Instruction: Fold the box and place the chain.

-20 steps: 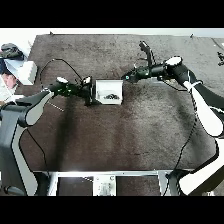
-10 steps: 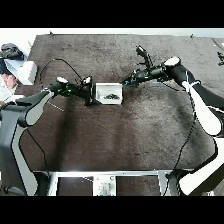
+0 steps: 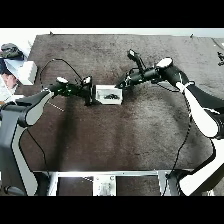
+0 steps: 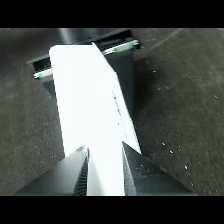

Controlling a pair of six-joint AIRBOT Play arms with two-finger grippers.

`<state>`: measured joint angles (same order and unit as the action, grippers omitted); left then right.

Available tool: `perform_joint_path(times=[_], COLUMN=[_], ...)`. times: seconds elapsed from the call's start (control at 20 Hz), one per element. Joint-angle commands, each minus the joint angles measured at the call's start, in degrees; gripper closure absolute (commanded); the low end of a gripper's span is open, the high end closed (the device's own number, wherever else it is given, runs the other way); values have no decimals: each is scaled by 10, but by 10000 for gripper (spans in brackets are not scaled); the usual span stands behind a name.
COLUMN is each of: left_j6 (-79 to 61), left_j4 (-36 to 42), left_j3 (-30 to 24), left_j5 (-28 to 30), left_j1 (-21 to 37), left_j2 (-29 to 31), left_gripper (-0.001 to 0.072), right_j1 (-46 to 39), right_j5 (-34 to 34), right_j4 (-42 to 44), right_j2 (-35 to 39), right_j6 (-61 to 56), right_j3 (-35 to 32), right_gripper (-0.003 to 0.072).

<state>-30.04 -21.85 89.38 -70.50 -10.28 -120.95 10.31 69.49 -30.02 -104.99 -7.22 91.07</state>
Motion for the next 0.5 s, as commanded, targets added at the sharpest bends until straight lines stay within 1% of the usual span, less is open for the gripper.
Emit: perform_joint_path(times=[0.0, 0.3, 0.35, 0.4, 0.45], left_j6=[0, 0, 0, 0, 0], left_j4=[0, 0, 0, 0, 0], left_j3=[0, 0, 0, 0, 0], left_j5=[0, 0, 0, 0, 0], left_j1=[0, 0, 0, 0, 0], left_j2=[0, 0, 0, 0, 0], left_gripper=[240, 239, 239, 239, 240], right_j1=[17, 24, 24, 25, 25], right_j5=[-22, -13, -5, 10, 22], right_j4=[-32, -32, -32, -32, -32], right_j2=[0, -3, -7, -11, -16], right_j6=[22, 64, 64, 67, 68], right_j3=[0, 0, 0, 0, 0], right_gripper=[464, 462, 450, 382, 383])
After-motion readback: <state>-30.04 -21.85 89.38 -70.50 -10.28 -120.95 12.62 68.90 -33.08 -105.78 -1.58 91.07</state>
